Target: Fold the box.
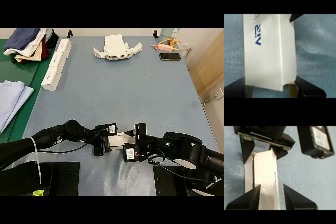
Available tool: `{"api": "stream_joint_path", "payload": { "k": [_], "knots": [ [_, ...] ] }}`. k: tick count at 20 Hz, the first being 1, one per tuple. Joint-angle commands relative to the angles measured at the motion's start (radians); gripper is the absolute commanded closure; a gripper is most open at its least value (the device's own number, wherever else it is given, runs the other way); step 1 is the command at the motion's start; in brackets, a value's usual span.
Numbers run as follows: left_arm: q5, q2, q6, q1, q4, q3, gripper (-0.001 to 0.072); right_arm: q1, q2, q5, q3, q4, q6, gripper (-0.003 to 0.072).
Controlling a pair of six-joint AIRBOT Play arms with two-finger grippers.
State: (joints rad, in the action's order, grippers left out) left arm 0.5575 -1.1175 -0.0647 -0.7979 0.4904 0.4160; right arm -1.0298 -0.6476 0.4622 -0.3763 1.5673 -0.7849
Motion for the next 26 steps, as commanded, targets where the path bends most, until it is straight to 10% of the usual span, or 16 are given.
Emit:
{"api": "stream_joint_path", "payload": {
  "k": [1, 4, 21, 26],
  "knots": [
    [0.000, 0.001, 0.001, 0.000, 0.000, 0.000, 0.0237, 0.000, -0.002, 0.000, 0.000, 0.000, 0.000, 0.0283],
    [0.000, 0.001, 0.001, 0.000, -0.001, 0.000, 0.0237, 0.000, -0.023, 0.000, 0.000, 0.000, 0.000, 0.0397],
    [0.000, 0.001, 0.001, 0.000, -0.001, 0.000, 0.0237, -0.001, -0.053, 0.041, 0.000, -0.163, 0.018, 0.0427],
    [0.000, 0.001, 0.001, 0.000, -0.001, 0.000, 0.0237, -0.001, -0.053, 0.062, 0.000, -0.185, 0.019, 0.0538]
  ]
}}
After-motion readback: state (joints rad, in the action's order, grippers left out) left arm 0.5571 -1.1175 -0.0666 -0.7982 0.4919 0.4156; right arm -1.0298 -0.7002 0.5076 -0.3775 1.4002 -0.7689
